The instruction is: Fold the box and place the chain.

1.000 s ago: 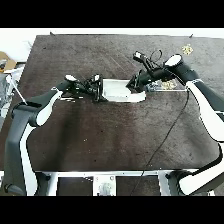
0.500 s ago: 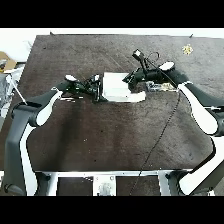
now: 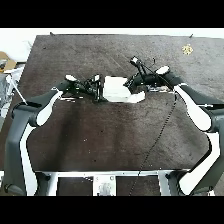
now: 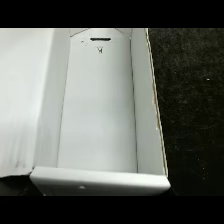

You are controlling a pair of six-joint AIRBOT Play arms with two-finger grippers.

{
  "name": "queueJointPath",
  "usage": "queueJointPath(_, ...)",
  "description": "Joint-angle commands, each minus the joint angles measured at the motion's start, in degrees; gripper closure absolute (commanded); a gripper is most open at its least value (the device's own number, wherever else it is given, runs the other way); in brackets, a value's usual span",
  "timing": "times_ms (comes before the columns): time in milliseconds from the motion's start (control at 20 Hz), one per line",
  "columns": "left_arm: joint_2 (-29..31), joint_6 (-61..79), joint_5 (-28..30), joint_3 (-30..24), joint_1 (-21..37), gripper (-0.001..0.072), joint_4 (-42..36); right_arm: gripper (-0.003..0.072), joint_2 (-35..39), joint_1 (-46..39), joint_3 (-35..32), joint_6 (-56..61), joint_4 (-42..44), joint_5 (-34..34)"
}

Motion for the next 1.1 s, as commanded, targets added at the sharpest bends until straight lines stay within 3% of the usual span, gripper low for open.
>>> queueJointPath(0,0.0,0.1,0.1,0.0,0.0,0.0434,0.0,0.0665,-0.2,0.0,0.0,0.0,-0.8,0.6)
queueJointPath(350,0.0,0.1,0.1,0.0,0.0,0.0434,0.0,0.0665,4.3,-0.1,0.0,0.0,-0.8,1.4)
queueJointPath(650,0.0,0.1,0.1,0.0,0.0,0.0434,0.0,0.0662,14.1,-1.9,0.0,0.5,-8.7,13.9)
queueJointPath(700,0.0,0.1,0.1,0.0,0.0,0.0434,0.0,0.0570,14.5,-1.9,0.0,0.8,-10.8,14.7)
queueJointPath(750,0.0,0.1,0.1,0.0,0.0,0.0434,0.0,0.0364,14.4,-1.9,0.0,1.5,-13.4,15.7)
queueJointPath(800,0.0,0.1,0.1,0.0,0.0,0.0434,0.0,0.0218,14.1,-1.9,-0.6,1.5,-16.5,16.2)
queueJointPath(900,0.0,0.1,0.1,0.0,0.0,0.0434,0.0,0.0174,13.4,-1.9,-3.2,0.5,-23.2,14.7)
queueJointPath(1000,0.0,0.1,0.1,0.0,0.0,0.0434,0.0,0.0039,12.5,-1.9,-7.1,-1.7,-25.8,10.4)
queueJointPath(1050,0.0,0.1,0.1,0.0,0.0,0.0434,0.0,0.0040,12.2,-1.7,-8.6,-2.8,-25.7,8.8)
